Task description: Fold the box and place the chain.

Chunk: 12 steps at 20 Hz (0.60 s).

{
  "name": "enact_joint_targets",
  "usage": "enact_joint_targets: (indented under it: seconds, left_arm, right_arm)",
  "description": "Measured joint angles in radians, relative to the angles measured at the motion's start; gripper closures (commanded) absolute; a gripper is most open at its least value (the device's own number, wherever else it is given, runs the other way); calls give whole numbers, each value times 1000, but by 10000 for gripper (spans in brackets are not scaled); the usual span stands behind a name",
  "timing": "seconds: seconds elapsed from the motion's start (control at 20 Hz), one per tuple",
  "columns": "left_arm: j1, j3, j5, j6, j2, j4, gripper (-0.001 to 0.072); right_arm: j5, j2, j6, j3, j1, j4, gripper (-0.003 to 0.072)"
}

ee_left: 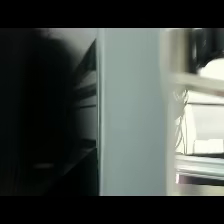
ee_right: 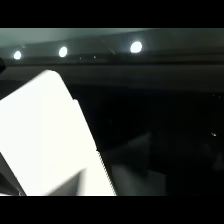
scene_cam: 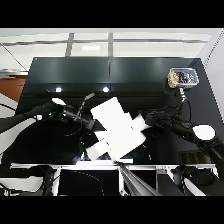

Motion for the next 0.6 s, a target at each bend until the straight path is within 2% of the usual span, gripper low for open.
enact_joint_targets:
  seconds: [0.15,0.3,0.4,0.5,0.6]
  left_arm:
    - [0,57,-14,-18,6,38,682]
    - [-12,124,-10,-27,47,88,684]
    - [-45,147,12,-19,113,161,683]
    - [-91,138,72,-11,203,253,679]
    - [-130,90,181,27,286,316,678]
  right_arm:
    - [101,0,57,17,-78,-123,-15]
    - [250,0,90,72,-208,-349,-15]
    - [310,0,97,114,-286,-510,-14]
    - [321,0,104,143,-345,-652,-14]
    - [285,0,107,159,-381,-759,-15]
